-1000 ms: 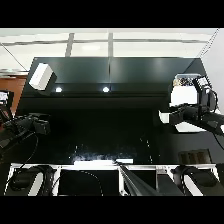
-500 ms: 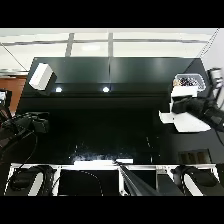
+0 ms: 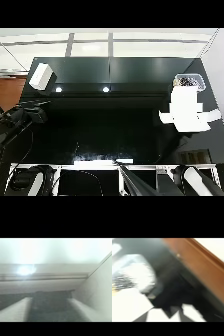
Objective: Fold the box and place the chain.
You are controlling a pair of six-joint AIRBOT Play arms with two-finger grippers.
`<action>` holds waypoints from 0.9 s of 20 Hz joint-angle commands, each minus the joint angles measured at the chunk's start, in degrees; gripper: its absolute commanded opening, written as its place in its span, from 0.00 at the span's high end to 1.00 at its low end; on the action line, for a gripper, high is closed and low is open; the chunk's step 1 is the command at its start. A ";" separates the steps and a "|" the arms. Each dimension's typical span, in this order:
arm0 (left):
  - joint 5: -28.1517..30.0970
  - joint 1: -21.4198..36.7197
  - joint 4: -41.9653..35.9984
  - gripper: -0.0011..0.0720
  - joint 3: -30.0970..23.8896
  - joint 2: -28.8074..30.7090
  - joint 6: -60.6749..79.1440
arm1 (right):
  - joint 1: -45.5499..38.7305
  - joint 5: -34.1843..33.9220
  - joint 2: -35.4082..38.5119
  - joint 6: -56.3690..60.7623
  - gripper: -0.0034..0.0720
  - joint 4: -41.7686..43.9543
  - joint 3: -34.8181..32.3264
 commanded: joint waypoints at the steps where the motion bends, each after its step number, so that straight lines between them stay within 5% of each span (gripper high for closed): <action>1: -0.76 -0.11 -2.40 0.00 0.04 -2.27 0.04 | -9.73 18.12 -15.10 -10.95 0.00 0.37 12.07; 7: -2.89 -4.33 -2.38 0.00 0.07 -7.30 0.11 | -8.83 38.84 -34.91 -32.68 0.00 3.56 27.80; 12: -1.05 -9.01 -2.01 0.00 0.07 -12.44 2.38 | -5.66 35.78 -36.68 -40.85 0.00 0.22 27.85; 14: 0.39 -10.67 -2.16 0.00 0.07 -14.27 2.36 | -5.70 35.93 -37.64 -39.45 0.30 1.68 27.85; 15: 1.09 -11.37 -2.19 0.00 0.09 -14.84 2.36 | -5.70 35.98 -37.90 -39.47 0.31 2.43 27.85; 16: 1.60 -11.93 -2.16 0.00 0.09 -15.15 2.36 | -5.70 36.04 -37.94 -39.50 0.50 3.02 27.85; 17: 1.73 -12.15 -2.16 0.00 0.09 -15.21 2.38 | -5.70 36.44 -37.94 -39.50 0.81 3.45 27.89; 18: 1.73 -12.13 -2.19 0.00 0.11 -15.21 2.36 | -5.70 36.65 -37.94 -39.60 0.95 3.61 27.89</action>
